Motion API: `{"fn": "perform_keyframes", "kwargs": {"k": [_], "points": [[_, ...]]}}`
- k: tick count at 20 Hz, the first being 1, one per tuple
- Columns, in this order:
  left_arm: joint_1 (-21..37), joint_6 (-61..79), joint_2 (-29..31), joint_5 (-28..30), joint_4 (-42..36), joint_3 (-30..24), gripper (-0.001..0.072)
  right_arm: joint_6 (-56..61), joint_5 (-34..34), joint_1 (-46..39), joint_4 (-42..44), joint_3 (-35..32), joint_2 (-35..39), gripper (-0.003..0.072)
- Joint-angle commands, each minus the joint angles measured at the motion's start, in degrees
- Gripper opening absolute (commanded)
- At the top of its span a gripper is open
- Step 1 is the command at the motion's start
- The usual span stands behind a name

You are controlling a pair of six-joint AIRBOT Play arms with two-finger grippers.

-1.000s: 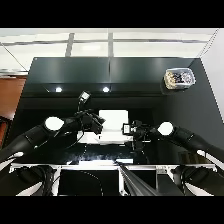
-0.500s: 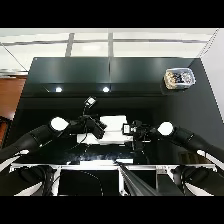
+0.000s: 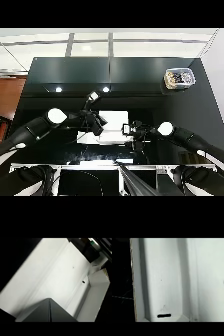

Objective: Fold the box and place the chain.

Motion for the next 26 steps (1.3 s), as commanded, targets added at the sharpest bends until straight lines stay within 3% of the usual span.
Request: {"fn": "perform_keyframes", "kwargs": {"k": [1,5,7,8,9,10,13,18,23,24,25,26], "points": [[4.70,-1.66,2.58,-9.90,7.89,3.80,0.0022,-0.04,0.02,0.04,-0.02,0.02,0.00,0.0437],[6.60,-11.21,12.37,-16.04,26.69,3.65,0.0022,-0.02,0.02,0.04,-0.02,0.02,0.00,0.0437],[6.54,-11.45,16.79,-18.08,28.65,2.08,0.0025,-0.04,0.02,0.04,-0.02,0.02,0.00,0.0437],[6.12,-10.54,17.79,-18.14,27.28,0.48,0.0102,-0.04,0.02,0.04,-0.02,0.02,0.00,0.0437],[5.18,-5.79,17.90,-18.14,27.34,-1.51,0.0472,-0.04,0.02,0.04,-0.02,0.02,0.00,0.0437],[4.17,1.14,17.51,-17.29,28.20,-3.74,0.0704,-0.04,0.02,0.04,-0.04,0.02,0.00,0.0437],[2.47,15.50,14.40,-14.82,26.77,-7.69,0.0708,-0.04,0.02,0.04,-0.04,0.02,0.00,0.0437],[-0.17,17.14,8.22,-7.61,23.21,-7.85,0.0702,-0.04,0.02,0.04,-0.02,0.02,0.00,0.0437],[-2.34,17.16,6.38,-4.98,20.50,-7.85,0.0674,-0.02,0.02,0.04,-0.02,0.02,0.00,0.0437],[-2.75,17.16,6.14,-5.40,20.46,-7.85,0.0598,-0.04,0.02,0.04,-0.02,0.02,0.00,0.0437],[-3.21,17.16,5.84,-5.77,20.52,-7.85,0.0466,-0.02,0.02,0.04,-0.02,0.02,0.00,0.0437],[-3.63,17.16,5.55,-5.70,20.50,-7.85,0.0438,-0.04,0.02,0.04,-0.02,0.02,0.00,0.0437]]}}
